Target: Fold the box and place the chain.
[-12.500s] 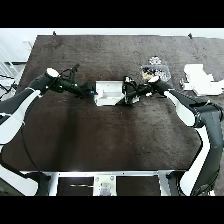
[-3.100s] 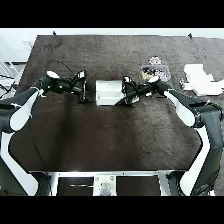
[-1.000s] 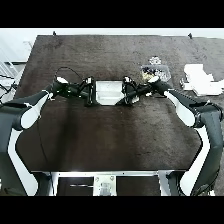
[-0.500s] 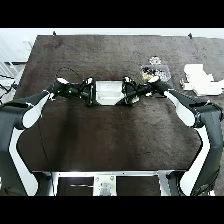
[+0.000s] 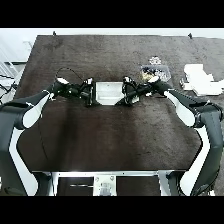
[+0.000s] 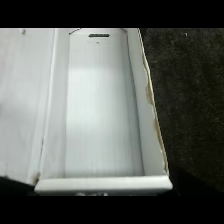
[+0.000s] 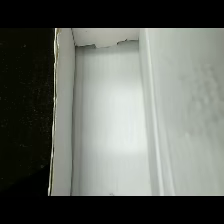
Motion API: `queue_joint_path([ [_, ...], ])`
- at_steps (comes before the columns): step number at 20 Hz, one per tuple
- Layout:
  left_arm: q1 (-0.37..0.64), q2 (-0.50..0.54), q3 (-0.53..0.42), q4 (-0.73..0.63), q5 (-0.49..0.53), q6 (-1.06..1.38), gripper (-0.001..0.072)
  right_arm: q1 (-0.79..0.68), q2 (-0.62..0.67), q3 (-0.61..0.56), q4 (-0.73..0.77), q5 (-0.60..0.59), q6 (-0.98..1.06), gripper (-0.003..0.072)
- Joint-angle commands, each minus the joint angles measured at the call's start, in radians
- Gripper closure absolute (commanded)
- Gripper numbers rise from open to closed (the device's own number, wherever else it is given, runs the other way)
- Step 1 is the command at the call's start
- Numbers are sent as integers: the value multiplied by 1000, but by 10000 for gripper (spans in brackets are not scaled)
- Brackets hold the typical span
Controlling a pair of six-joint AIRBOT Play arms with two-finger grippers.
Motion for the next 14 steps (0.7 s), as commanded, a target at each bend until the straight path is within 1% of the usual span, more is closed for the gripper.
queue_joint_path([
  [1,0,-1,1,2,3,3,238,0,0,0,0,0,0,205],
  [14,-1,-1,1,-3,-8,-1,239,0,0,0,0,0,0,205],
])
